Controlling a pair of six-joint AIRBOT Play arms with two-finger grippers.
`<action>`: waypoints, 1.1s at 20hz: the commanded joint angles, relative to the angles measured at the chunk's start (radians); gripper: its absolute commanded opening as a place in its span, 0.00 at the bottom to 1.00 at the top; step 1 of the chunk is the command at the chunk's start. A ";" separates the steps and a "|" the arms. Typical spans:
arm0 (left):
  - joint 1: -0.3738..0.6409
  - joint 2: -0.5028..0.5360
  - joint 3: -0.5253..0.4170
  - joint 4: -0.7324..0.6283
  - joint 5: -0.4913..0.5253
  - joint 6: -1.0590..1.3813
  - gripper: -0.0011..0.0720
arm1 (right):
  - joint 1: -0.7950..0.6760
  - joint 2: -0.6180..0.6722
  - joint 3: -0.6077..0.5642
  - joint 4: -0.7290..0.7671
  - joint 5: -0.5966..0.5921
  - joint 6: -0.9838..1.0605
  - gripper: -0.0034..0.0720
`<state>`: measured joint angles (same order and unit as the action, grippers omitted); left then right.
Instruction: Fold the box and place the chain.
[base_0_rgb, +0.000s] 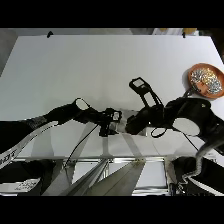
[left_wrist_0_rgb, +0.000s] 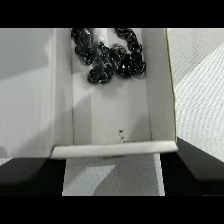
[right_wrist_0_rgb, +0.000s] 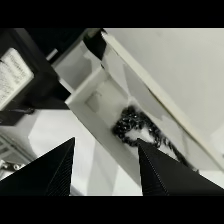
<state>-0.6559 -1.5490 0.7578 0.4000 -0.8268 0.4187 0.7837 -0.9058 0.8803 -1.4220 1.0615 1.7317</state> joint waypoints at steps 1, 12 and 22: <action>0.000 0.000 0.000 0.000 0.000 0.000 0.36 | -0.007 -0.010 0.154 -0.095 0.086 -0.042 0.60; 0.000 0.000 0.000 0.000 0.000 0.000 0.36 | -0.603 -0.184 0.156 -0.273 0.146 -0.033 0.25; 0.000 0.000 0.000 0.000 0.000 0.000 0.36 | -0.707 -0.381 -0.007 -0.181 0.013 -0.092 0.46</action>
